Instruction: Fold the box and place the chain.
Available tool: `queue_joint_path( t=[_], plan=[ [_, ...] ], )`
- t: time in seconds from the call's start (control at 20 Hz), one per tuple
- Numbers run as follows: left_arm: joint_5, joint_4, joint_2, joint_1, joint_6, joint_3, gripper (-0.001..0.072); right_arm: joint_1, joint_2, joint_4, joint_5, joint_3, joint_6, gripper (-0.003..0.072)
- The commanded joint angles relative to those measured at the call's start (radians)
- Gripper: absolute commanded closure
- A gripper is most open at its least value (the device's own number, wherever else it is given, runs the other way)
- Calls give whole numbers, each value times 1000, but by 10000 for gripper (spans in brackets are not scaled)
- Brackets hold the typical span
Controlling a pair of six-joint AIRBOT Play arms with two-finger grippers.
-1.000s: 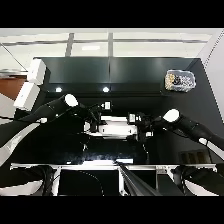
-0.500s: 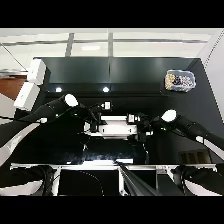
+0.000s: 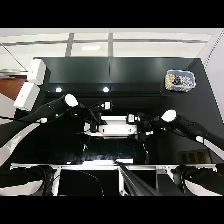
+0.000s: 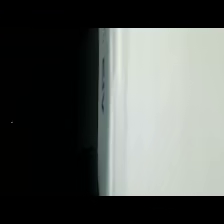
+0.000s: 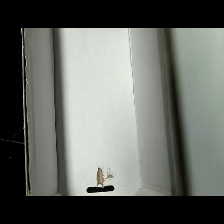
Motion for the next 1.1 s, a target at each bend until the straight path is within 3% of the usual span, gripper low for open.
queue_joint_path(
  t=[0.0,0.85,0.95,1.05],
  plan=[
    [2,0,0,1,1,1,681,0,-1,0,12,0,16,-19],
    [2,0,0,1,1,1,680,-3,-1,-3,2,0,28,-17],
    [2,0,0,1,1,1,680,-3,-2,-4,6,0,27,217],
    [1,2,2,1,-3,1,636,-3,-5,-4,8,0,27,212]
  ],
)
